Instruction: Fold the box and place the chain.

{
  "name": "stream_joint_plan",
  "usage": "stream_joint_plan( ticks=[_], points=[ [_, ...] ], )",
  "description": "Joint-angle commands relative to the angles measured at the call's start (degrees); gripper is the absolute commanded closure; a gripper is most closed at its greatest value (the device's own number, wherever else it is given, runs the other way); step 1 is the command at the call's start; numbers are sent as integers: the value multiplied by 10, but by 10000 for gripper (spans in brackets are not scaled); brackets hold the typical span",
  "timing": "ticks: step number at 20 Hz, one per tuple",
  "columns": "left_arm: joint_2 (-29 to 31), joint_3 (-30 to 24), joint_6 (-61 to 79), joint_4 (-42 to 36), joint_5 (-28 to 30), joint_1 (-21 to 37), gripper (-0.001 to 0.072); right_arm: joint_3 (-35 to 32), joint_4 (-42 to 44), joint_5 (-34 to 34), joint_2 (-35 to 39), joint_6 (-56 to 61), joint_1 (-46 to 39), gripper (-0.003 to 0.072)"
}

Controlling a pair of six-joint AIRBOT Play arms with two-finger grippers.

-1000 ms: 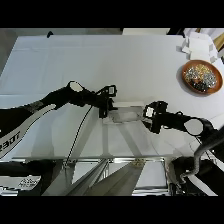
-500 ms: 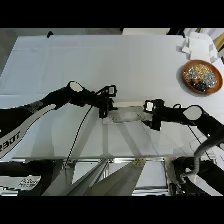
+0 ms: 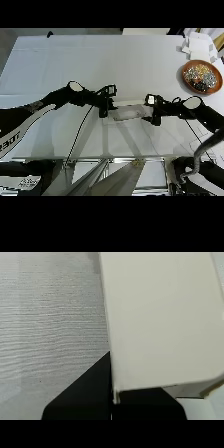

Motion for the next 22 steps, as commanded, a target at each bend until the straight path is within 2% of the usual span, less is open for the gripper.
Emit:
stream_joint_plan(
  ticks=[1, 10, 19, 22],
  points=[
    [0, 0, 0, 2, -1, 0, 701, 6, 43, 17, -28, -69, -5, -9],
    [0, 0, 0, 2, -1, 0, 701, 6, 83, 21, -53, -130, -5, -7],
    [0, 0, 0, 2, -1, 0, 701, 6, 79, 50, -80, -125, 26, 0],
    [0, 0, 0, 2, -1, 0, 701, 6, 58, 70, -80, -100, 30, 25]
  ],
)
